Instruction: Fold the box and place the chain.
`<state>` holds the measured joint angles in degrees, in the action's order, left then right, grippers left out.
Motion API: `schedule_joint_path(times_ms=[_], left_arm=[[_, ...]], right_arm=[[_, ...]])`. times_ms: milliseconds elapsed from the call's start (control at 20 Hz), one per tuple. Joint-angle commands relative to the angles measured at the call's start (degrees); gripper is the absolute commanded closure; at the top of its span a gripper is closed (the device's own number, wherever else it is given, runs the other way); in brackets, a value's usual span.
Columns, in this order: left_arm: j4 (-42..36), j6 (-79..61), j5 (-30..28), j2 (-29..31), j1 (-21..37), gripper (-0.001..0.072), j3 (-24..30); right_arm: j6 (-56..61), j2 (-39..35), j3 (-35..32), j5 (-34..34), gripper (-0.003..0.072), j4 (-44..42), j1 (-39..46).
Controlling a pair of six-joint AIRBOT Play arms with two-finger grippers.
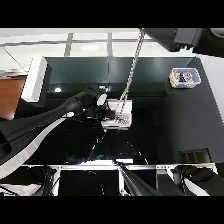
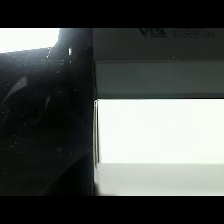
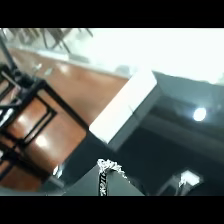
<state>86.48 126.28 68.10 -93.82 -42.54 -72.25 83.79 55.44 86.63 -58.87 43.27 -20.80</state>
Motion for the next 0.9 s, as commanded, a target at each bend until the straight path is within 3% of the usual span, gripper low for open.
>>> schedule_joint_path(times_ms=[0, 100, 350, 700, 750, 800, 850], left_arm=[[0.0, 0.0, 0.0, 0.0, 0.1, 0.0681, 0.0], [0.0, 0.0, -0.1, 0.0, 0.1, 0.0681, 0.0], [0.0, 0.0, 0.0, 0.0, 0.1, 0.0681, 0.0], [0.0, 0.0, -0.1, 0.0, 0.1, 0.0681, 0.0], [0.0, 0.0, -0.1, 0.0, 0.1, 0.0681, 0.0], [0.0, 0.0, -0.1, 0.0, 0.1, 0.0682, 0.0], [0.0, 0.0, -0.1, 0.0, 0.1, 0.0682, 0.0]], right_arm=[[0.6, 1.8, -4.7, -7.5, 0.0669, 0.5, 0.0], [0.6, 1.8, -12.5, -7.3, 0.0669, 0.5, 0.0], [1.5, 2.4, -29.7, 2.3, 0.0669, 0.9, 0.0], [1.6, 5.8, -34.2, 6.4, 0.0668, 0.2, -3.0], [1.6, 5.8, -34.2, 7.3, 0.0647, 0.2, -3.6], [1.6, 5.8, -34.2, 7.6, 0.0471, 0.2, -3.9], [1.6, 5.8, -34.2, 7.4, 0.0420, 0.7, -3.6]])
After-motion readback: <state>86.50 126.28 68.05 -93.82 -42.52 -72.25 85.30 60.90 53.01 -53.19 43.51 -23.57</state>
